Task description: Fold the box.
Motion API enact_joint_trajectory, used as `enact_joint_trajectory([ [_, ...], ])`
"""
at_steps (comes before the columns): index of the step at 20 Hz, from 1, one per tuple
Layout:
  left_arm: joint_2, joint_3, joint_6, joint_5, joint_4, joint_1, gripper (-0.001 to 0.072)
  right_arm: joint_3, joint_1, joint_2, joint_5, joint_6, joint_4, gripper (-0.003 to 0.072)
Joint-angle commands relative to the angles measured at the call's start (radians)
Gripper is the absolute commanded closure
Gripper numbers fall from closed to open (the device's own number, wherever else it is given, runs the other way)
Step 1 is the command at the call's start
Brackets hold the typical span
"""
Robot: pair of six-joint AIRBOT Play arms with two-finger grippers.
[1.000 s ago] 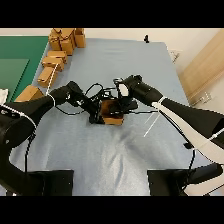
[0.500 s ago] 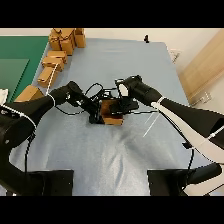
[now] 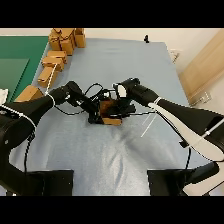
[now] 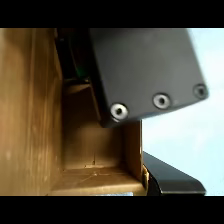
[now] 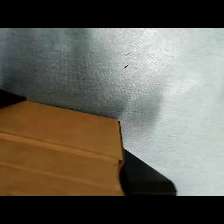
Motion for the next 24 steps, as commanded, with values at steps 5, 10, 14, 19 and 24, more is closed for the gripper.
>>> enact_joint_trajectory([
  [5,-0.001,-0.001,-0.002,0.004,-0.004,-0.001,0.0294,0.001,0.001,-0.004,-0.005,-0.002,0.014,0.0585],
  [10,-0.001,-0.001,-0.002,0.003,-0.004,-0.001,0.0294,-0.01,0.002,-0.021,0.012,-0.002,0.018,0.0581],
  [14,-0.001,-0.001,-0.002,0.003,-0.004,-0.001,0.0294,-0.022,0.002,-0.021,0.006,-0.001,0.018,0.058],
  [19,-0.001,-0.001,-0.002,0.004,-0.004,-0.001,0.0294,-0.021,0.002,-0.02,-0.024,0.008,0.018,0.04],
  [24,-0.001,-0.001,-0.002,0.004,-0.004,-0.001,0.0295,-0.021,0.002,-0.02,-0.035,0.012,0.012,0.06],
])
